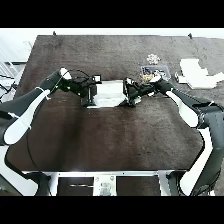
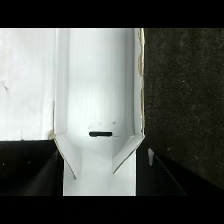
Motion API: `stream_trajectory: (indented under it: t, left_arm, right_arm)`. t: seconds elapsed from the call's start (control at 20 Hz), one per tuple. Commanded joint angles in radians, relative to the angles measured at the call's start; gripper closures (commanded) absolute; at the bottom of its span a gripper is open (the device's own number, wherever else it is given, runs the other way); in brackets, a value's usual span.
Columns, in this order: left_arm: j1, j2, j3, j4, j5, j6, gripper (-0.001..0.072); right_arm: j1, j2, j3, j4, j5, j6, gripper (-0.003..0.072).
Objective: Fold the box and place the chain.
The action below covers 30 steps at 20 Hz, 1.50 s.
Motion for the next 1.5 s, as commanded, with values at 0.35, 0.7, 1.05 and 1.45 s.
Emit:
stream_trajectory:
  t: [0.35,0.7,1.05,1.45]
  left_arm:
    - [-0.002,-0.005,-0.001,0.01,0.015,0.003,0.0352]
    - [-0.002,-0.031,-0.002,-0.149,0.01,0.077,0.0415]
    - [-0.002,-0.063,-0.002,-0.259,0.038,0.135,0.041]
    - [-0.002,-0.063,-0.002,-0.261,0.037,0.134,0.0066]
  right_arm:
    - [0.0,0.0,0.0,0.0,0.0,0.0,0.011]
    - [0.0,0.0,0.0,0.0,0.0,0.0,0.011]
    - [0.0,0.0,0.0,0.0,0.0,0.0,0.011]
    - [0.0,0.0,0.0,0.0,0.0,0.0,0.011]
